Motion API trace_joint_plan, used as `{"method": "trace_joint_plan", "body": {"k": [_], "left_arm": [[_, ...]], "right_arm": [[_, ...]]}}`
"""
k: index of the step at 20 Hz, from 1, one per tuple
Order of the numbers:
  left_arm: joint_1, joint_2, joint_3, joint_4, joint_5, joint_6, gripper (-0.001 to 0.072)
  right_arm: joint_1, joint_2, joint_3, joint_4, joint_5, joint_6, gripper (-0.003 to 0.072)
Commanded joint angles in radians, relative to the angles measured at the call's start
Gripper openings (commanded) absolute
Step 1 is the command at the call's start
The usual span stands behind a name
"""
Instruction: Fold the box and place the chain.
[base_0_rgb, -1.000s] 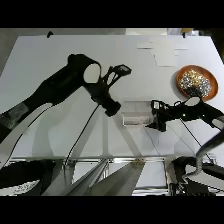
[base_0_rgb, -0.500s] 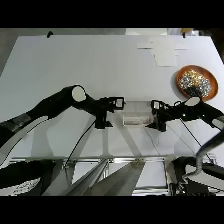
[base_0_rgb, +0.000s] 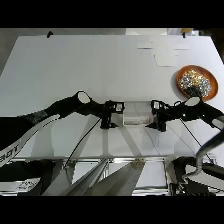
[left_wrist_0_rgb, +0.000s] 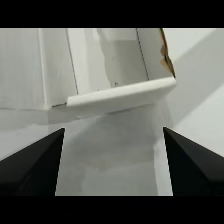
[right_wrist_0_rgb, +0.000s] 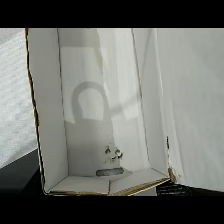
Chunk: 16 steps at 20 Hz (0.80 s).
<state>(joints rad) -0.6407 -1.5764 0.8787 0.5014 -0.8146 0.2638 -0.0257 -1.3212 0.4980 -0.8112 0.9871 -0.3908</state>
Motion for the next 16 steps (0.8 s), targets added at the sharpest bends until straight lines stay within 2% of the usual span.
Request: {"method": "trace_joint_plan", "body": {"k": [1,16], "left_arm": [[-0.015,-0.012,-0.002,-0.047,0.004,0.026,0.0705],[-0.053,-0.037,-0.002,-0.135,0.068,0.024,0.0709]], "right_arm": [[0.001,0.0,0.0,0.0,0.0,0.0,0.0531],[0.001,0.0,0.0,0.0,0.0,0.0,0.0531]]}}
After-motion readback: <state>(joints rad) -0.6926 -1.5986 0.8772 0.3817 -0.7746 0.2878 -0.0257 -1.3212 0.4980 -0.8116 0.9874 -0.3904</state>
